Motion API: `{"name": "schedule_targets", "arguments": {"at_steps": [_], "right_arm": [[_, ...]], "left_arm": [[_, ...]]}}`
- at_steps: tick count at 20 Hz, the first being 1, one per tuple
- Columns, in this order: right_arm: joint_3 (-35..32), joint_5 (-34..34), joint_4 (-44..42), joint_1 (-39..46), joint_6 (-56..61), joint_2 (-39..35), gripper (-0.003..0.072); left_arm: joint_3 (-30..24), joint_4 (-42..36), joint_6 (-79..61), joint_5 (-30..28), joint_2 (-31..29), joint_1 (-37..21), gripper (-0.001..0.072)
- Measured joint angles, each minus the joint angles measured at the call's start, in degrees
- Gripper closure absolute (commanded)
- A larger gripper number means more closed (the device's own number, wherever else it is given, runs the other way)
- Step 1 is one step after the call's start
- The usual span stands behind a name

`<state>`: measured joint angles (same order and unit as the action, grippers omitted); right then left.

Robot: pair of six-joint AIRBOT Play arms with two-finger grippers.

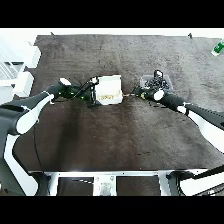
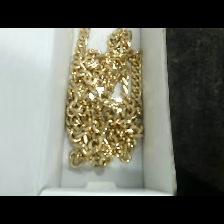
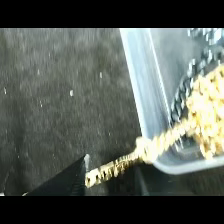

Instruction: Fold the box and place the chain.

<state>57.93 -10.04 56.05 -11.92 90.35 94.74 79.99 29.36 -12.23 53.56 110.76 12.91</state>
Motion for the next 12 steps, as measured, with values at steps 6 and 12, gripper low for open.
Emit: {"name": "schedule_targets", "arguments": {"at_steps": [6,12], "right_arm": [[0.5,-2.6,-0.3,-0.8,-0.8,-3.1,0.0678],[-1.7,-4.8,-0.3,-7.3,-5.6,-21.0,0.068]], "left_arm": [[0.0,0.0,0.0,0.0,0.0,0.0,0.0243],[0.0,0.0,0.0,0.0,0.0,0.0,0.0243]]}}
